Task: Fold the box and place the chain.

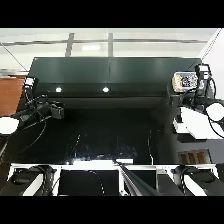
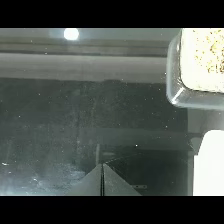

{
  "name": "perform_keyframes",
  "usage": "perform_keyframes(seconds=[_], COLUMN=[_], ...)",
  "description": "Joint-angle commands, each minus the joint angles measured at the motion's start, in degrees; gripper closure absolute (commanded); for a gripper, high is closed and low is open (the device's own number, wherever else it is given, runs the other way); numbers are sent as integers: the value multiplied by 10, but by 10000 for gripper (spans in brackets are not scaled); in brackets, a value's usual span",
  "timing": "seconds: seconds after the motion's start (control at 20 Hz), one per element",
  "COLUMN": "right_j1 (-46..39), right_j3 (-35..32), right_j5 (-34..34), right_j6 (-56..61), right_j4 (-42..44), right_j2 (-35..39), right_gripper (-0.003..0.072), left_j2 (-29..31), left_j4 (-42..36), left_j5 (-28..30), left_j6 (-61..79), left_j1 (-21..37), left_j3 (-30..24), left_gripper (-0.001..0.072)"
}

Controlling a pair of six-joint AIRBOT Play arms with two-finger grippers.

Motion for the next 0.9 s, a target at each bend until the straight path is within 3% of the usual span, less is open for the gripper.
perform_keyframes(seconds=[0.0,0.75,0.85], right_j1=[0,0,0], right_j3=[0,0,0], right_j5=[0,0,0], right_j6=[0,0,0], right_j4=[0,0,2], right_j2=[0,0,0], right_gripper=[677,677,677], left_j2=[-1,-1,-1], left_j4=[0,0,0], left_j5=[0,1,41], left_j6=[0,0,3], left_j1=[0,0,-1], left_j3=[0,0,0], left_gripper=[687,686,687])
